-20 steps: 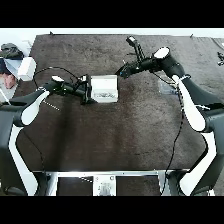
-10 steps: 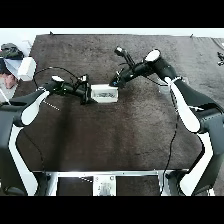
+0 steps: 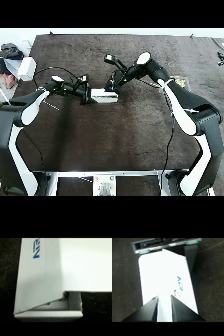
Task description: Fold the box and place the chain.
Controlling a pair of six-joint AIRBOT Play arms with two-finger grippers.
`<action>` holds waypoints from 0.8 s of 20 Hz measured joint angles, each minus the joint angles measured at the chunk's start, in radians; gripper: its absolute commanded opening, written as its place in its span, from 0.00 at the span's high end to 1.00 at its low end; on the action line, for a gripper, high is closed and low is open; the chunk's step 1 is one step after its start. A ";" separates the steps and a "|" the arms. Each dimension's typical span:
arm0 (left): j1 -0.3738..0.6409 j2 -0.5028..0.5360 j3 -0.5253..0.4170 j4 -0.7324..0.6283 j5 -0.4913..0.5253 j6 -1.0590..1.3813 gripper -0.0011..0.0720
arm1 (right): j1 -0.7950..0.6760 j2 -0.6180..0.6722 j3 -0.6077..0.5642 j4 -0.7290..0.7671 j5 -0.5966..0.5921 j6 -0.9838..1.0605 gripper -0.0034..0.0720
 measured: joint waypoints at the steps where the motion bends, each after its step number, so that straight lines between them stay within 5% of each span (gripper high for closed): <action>1: 0.000 0.000 0.000 0.000 0.000 0.000 0.50 | 0.001 0.000 0.000 -0.006 -0.003 -0.013 0.50; 3: 0.000 0.000 0.000 0.000 0.000 0.000 0.50 | 0.006 0.000 0.000 -0.018 -0.008 -0.034 0.51; 4: 0.000 0.000 0.000 0.000 0.000 0.000 0.50 | 0.008 0.000 0.000 -0.019 -0.009 -0.044 0.59; 16: 0.000 0.000 0.000 0.000 0.000 -0.001 0.50 | 0.012 -0.005 0.000 -0.068 -0.051 -0.100 0.58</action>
